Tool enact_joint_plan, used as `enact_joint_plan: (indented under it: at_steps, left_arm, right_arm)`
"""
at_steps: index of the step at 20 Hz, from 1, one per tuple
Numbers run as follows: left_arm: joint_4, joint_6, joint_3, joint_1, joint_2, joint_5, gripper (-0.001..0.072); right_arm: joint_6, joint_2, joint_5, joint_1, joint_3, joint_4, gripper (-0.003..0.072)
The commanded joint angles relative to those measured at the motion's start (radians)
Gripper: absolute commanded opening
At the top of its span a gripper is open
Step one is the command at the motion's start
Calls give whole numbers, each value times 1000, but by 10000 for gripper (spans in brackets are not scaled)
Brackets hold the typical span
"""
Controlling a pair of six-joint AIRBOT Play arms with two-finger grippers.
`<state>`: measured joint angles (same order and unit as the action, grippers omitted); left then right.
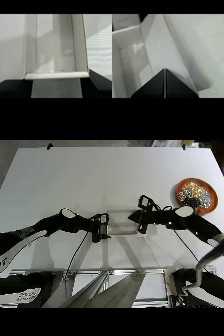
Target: Fold the box and place the chain.
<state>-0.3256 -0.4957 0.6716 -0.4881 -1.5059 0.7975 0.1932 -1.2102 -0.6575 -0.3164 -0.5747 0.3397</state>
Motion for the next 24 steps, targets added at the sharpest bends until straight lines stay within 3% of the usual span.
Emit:
enact_joint_plan:
  at_steps: [1, 6, 10, 12, 14, 16, 18, 19, 20, 21, 24]
  left_arm:
    - [0, -1, 0, 0, 1, 0, 10]
    - [0, -1, 0, 0, 1, 0, 10]
    - [0, -1, 0, 0, 1, 0, 10]
    - [0, -1, 0, 0, 1, 0, 10]
    - [0, -1, 0, 0, 1, 0, 10]
    - [0, -1, 0, 0, 1, 0, 10]
    - [0, -1, 0, 0, 1, 0, 10]
    - [0, -1, 0, 0, 1, 0, 10]
    - [0, -1, 0, 0, 1, 0, 10]
    - [0, -1, 0, 0, 1, 0, 10]
    - [0, -1, 0, 0, 1, 0, 10]
  right_arm:
    - [-122, -72, 172, -61, -1, -21, 23]
    - [-201, -43, 125, -60, -1, 34, 23]
    - [-268, 97, 78, -30, -7, 118, 23]
    - [-320, 180, 19, -6, -7, 258, 23]
    - [-327, 243, -75, 9, -7, 515, 21]
    - [-323, 245, -187, 9, -6, 798, 21]
    - [-323, 219, -271, 9, -6, 922, 25]
    - [-323, 201, -282, 9, -5, 918, 104]
    - [-313, 182, -269, 9, -3, 869, 279]
    - [-283, 162, -244, 9, -3, 811, 339]
    - [-156, 93, -219, 9, -3, 654, 328]
